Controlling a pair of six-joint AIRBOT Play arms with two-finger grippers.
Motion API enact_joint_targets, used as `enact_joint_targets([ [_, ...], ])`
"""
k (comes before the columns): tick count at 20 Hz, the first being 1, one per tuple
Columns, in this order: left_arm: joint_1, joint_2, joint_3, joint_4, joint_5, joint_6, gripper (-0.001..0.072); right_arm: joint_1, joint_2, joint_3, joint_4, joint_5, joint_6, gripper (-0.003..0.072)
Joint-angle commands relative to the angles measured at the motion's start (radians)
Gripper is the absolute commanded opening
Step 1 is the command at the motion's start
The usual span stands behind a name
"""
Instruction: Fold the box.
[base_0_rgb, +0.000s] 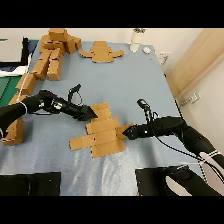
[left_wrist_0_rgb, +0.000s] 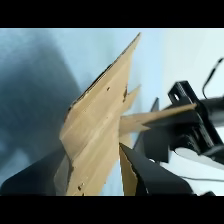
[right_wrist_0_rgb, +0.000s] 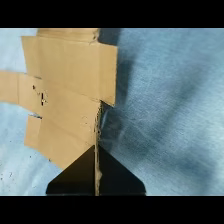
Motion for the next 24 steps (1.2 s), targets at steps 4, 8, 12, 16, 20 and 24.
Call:
enact_joint_targets([
  [4,0.029,-0.002,-0.001,-0.077,-0.179,0.148,0.0298,0.0,-0.001,0.0,-0.003,0.003,0.001,0.0003],
  [8,0.011,-0.014,-0.004,-0.077,-0.188,0.174,0.0299,0.0,-0.001,0.0,-0.003,0.004,0.001,0.0004],
  [12,-0.007,-0.045,-0.014,-0.077,-0.188,0.181,0.0299,0.0,-0.001,0.0,-0.003,0.008,0.001,0.0004],
  [16,-0.019,-0.067,-0.014,-0.078,-0.184,0.191,0.0296,0.0,-0.001,0.0,-0.003,0.008,0.001,0.0003],
  [20,-0.019,-0.067,-0.014,-0.093,-0.164,0.209,0.0109,0.0,-0.001,0.0,-0.003,0.008,0.001,0.0004],
  [24,-0.019,-0.067,-0.014,-0.101,-0.154,0.216,0.0109,0.0,-0.001,0.0,-0.003,0.008,0.001,0.0004],
])
